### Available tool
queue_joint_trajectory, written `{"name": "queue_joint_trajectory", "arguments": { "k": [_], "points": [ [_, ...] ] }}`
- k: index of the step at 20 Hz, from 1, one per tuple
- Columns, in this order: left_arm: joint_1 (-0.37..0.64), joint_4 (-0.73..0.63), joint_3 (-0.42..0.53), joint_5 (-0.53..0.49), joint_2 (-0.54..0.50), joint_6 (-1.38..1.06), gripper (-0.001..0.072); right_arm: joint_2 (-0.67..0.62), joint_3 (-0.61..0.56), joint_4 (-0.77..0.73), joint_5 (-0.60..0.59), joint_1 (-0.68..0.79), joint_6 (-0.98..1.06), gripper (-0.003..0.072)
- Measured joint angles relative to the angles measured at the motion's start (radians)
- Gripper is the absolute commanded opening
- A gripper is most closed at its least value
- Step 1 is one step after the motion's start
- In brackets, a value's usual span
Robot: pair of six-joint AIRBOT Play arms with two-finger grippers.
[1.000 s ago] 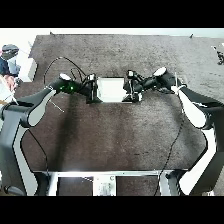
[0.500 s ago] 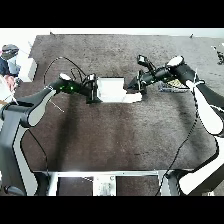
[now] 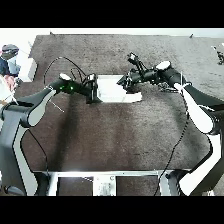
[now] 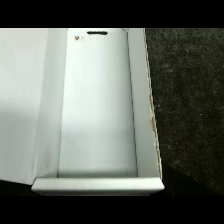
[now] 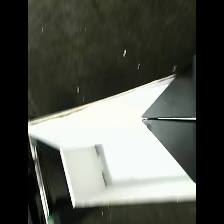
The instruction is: Fold the box and place the chain.
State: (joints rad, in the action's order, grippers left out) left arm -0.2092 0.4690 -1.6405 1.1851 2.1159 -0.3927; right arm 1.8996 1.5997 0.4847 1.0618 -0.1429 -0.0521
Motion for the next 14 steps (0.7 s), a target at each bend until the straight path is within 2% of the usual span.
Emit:
{"name": "queue_joint_trajectory", "arguments": {
  "k": [6,14],
  "points": [
    [0.000,0.000,0.000,0.000,0.000,0.000,0.0485,0.027,-0.012,0.006,-0.076,-0.005,0.000,0.0011],
    [0.000,-0.001,0.000,0.000,0.000,0.002,0.0485,0.074,-0.018,0.005,-0.098,-0.005,-0.001,0.0012]
  ]
}}
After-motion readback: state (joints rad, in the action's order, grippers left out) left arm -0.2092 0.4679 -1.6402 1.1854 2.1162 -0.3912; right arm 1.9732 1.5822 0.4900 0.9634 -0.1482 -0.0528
